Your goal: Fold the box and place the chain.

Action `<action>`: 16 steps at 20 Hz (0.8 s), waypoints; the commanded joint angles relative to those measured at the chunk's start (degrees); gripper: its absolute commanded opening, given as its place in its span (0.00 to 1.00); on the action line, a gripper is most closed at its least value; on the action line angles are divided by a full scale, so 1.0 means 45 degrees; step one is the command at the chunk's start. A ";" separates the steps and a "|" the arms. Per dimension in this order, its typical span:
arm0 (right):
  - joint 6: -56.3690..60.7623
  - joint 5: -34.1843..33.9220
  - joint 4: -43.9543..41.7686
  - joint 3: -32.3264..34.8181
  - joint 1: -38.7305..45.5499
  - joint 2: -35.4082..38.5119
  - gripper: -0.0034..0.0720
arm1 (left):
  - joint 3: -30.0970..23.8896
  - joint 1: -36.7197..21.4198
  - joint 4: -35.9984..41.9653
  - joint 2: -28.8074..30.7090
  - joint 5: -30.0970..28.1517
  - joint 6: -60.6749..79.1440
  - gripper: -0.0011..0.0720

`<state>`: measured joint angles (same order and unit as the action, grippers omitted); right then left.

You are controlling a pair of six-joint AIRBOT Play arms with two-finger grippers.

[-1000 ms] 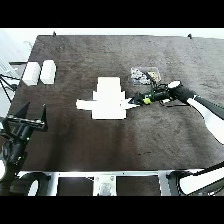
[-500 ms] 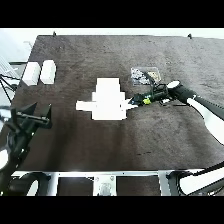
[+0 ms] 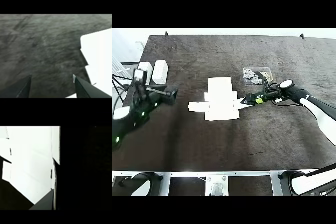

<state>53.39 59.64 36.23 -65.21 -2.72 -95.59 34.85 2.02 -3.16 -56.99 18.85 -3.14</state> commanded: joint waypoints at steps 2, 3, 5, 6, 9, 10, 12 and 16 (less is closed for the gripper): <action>-0.0005 -0.0350 -0.0413 -0.0005 -0.0010 0.0219 0.05 | 0.3779 -0.0010 -0.2599 -0.3551 0.3031 -0.3507 0.82; -0.0015 -0.0350 -0.0695 -0.0005 -0.0034 0.0223 0.05 | 0.4731 -0.0010 -0.3988 -0.4308 0.3721 -0.4964 0.82; -0.0015 -0.0393 -0.0763 0.0000 -0.0194 0.0219 0.05 | 0.6708 -0.0010 -0.6450 -0.5955 0.5421 -0.7417 0.82; -0.0010 -0.0403 -0.0787 0.0029 -0.0277 0.0219 0.05 | 0.7664 -0.0010 -0.7145 -0.6795 0.6377 -0.8199 0.82; -0.0024 -0.0835 -0.0733 0.0136 -0.0457 0.0223 0.05 | 0.9607 0.0019 -0.7315 -0.8714 0.8247 -0.8699 0.82; -0.0029 -0.0894 -0.0709 0.0160 -0.0461 0.0219 0.05 | 1.0093 0.0019 -0.7320 -0.9219 0.8602 -0.8874 0.82; -0.0175 -0.0933 -0.0675 0.0204 -0.0461 0.0223 0.05 | 1.1181 0.0019 -0.7558 -1.0278 0.9753 -0.9165 0.82; -0.0359 -0.0971 -0.0675 0.0325 -0.0461 0.0223 0.05 | 1.4032 0.0335 -0.9000 -1.2526 1.1871 -1.0336 0.83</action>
<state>52.34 55.64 33.15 -64.05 -4.71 -94.61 89.93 2.74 -38.76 -106.74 64.62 -45.32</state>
